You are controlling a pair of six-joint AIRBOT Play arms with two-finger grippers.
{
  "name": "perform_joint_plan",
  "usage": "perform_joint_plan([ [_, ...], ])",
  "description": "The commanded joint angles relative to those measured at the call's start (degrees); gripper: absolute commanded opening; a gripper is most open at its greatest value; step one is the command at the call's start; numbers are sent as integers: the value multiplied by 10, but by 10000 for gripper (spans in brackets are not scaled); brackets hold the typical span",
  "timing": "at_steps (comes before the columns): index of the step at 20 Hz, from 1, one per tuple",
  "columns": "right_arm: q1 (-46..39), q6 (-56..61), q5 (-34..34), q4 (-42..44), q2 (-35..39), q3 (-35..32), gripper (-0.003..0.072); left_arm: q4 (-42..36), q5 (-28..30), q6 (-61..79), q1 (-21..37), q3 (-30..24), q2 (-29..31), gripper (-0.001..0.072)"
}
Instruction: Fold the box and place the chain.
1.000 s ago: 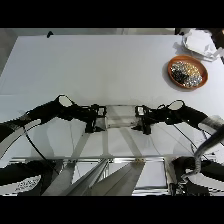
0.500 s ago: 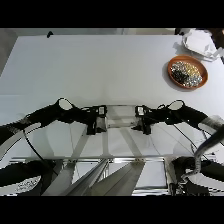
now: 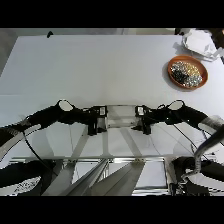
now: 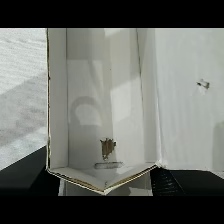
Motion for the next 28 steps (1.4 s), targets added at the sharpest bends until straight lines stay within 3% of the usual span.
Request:
perform_joint_plan([
  [1, 0, 0, 0, 0, 0, 1, 458, -4, 6, 2, 0, 1, 9, 702],
  [16, 0, 0, 0, 0, 0, 1, 458, -11, -7, 40, 16, -16, 27, 704],
  [28, 0, 0, 0, 0, 0, 1, 458, -47, 41, 42, -6, -16, 20, 694],
])
